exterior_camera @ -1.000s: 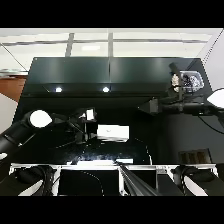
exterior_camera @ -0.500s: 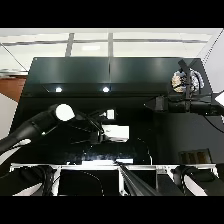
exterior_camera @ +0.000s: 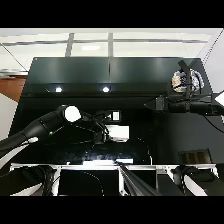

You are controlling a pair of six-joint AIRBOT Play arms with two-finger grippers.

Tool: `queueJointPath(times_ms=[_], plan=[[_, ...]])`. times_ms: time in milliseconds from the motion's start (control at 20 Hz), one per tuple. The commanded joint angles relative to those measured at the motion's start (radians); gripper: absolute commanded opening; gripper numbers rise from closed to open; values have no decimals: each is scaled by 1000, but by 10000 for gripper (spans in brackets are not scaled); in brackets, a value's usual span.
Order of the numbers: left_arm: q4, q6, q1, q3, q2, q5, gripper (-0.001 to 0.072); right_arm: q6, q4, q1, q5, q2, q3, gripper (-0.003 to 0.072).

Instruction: Fold the box and place the chain.

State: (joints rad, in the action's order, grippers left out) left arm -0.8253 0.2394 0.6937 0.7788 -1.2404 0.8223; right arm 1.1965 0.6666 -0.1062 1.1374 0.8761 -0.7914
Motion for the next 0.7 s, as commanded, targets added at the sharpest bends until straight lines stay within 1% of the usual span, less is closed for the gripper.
queueJointPath(times_ms=[0,450,650], plan=[[-4,1,2,1,-3,-6,710,0,0,0,-1,-1,-1,44],[-4,1,6,0,-17,-6,710,0,0,0,-1,-1,-1,45],[-1,1,17,0,-45,-6,710,0,0,0,-2,-1,-1,44]])
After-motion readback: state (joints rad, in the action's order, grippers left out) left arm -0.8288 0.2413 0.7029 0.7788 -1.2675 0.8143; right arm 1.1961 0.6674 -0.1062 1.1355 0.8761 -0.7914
